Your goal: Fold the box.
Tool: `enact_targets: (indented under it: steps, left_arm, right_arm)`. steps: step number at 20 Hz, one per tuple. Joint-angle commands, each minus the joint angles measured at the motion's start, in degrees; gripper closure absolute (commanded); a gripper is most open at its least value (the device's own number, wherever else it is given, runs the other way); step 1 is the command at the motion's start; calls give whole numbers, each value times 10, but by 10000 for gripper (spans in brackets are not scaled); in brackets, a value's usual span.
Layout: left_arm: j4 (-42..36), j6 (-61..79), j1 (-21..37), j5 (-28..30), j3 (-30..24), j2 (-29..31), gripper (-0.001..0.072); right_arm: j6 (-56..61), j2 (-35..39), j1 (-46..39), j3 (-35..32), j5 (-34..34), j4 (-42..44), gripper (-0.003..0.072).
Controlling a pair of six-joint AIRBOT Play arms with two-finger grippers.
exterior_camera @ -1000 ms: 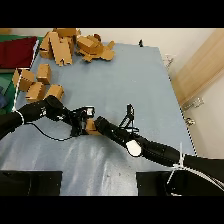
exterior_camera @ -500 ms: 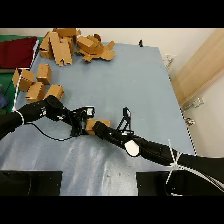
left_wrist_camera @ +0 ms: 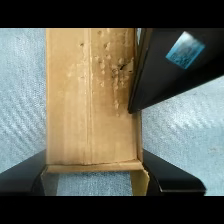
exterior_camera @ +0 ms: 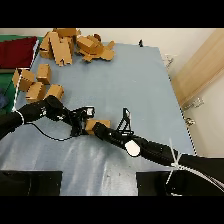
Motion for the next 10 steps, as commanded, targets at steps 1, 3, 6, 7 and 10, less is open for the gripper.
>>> enact_targets:
  steps: [1, 3, 6, 7, 10]
  left_arm:
    - [0, 0, 0, -4, 0, 0, 246]
    - [0, 0, 0, -3, 0, 0, 246]
    - [-1, 0, 0, -4, 0, 0, 246]
    - [-4, 0, 0, -4, 0, 0, 246]
    - [-17, 0, 0, -3, 0, 0, 246]
  right_arm:
    - [-6, 51, -10, 0, -16, -36, 690]
    - [-6, 93, -40, 0, 12, -67, 690]
    - [-5, 128, -109, 0, 95, -98, 690]
    - [-5, 135, -128, 0, 103, -105, 690]
    - [-5, 148, -173, 0, 105, -125, 690]
